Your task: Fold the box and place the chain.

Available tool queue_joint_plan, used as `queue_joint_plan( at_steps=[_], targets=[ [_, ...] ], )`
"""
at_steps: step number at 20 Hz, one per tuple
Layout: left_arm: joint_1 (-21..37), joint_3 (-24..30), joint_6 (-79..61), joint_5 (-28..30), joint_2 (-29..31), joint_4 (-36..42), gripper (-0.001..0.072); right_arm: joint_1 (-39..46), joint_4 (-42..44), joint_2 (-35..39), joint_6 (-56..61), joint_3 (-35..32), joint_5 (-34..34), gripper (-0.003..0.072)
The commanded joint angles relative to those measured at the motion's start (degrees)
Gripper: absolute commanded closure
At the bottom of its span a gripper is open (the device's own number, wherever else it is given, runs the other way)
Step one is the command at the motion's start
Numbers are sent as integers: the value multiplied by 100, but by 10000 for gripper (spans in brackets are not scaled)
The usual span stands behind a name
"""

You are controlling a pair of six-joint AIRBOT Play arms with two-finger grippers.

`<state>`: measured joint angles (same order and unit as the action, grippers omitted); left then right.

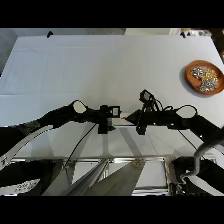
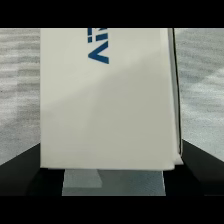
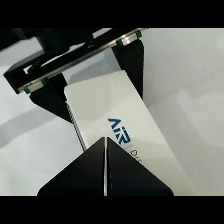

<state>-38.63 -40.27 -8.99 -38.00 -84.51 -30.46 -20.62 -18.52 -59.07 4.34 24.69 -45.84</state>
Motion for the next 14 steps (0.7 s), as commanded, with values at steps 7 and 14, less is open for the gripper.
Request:
queue_joint_plan(
  at_steps=[7, 14],
  targets=[
    [-2, 2, 0, 2, 4, 0, 697, 20, -72, -404, -289, -179, -219, 671],
    [-2, 2, 0, 2, 4, 0, 697, 22, -444, -404, 35, -448, 415, 672]
  ],
)
